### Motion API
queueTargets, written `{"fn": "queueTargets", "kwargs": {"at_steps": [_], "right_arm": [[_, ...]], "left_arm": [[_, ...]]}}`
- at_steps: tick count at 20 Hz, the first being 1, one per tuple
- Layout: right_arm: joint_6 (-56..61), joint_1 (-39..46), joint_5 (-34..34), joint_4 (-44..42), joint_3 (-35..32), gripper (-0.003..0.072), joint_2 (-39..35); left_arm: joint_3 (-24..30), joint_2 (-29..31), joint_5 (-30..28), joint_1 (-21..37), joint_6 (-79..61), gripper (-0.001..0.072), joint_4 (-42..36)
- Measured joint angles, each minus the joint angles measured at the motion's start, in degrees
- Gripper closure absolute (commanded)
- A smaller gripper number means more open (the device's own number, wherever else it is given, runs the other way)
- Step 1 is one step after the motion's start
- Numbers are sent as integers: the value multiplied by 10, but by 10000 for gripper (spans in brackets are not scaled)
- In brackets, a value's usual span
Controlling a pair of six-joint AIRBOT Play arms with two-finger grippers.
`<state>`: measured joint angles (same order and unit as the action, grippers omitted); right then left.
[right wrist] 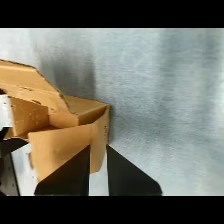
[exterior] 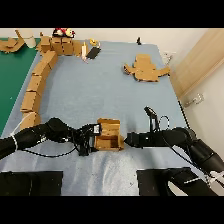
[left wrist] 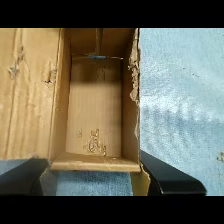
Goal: Fold the box.
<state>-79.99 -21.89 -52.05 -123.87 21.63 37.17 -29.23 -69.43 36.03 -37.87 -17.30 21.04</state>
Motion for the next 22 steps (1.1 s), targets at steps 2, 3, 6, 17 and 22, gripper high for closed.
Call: {"fn": "queueTargets", "kwargs": {"at_steps": [2, 3, 6, 17, 22], "right_arm": [[0, -10, 3, -13, 1, 318, -2], [0, -16, 7, -17, 1, 318, -2], [2, -30, 16, -22, 2, 319, 8], [90, -126, 34, 82, 70, 319, 115], [248, -207, -24, 226, 153, 319, 186]], "left_arm": [[0, 0, 0, 0, 0, 113, 0], [0, 0, 0, 0, 0, 113, 0], [0, 0, 0, 0, 0, 113, 0], [0, 0, 0, 0, 0, 113, 0], [0, 0, 0, 0, 0, 113, 0]]}}
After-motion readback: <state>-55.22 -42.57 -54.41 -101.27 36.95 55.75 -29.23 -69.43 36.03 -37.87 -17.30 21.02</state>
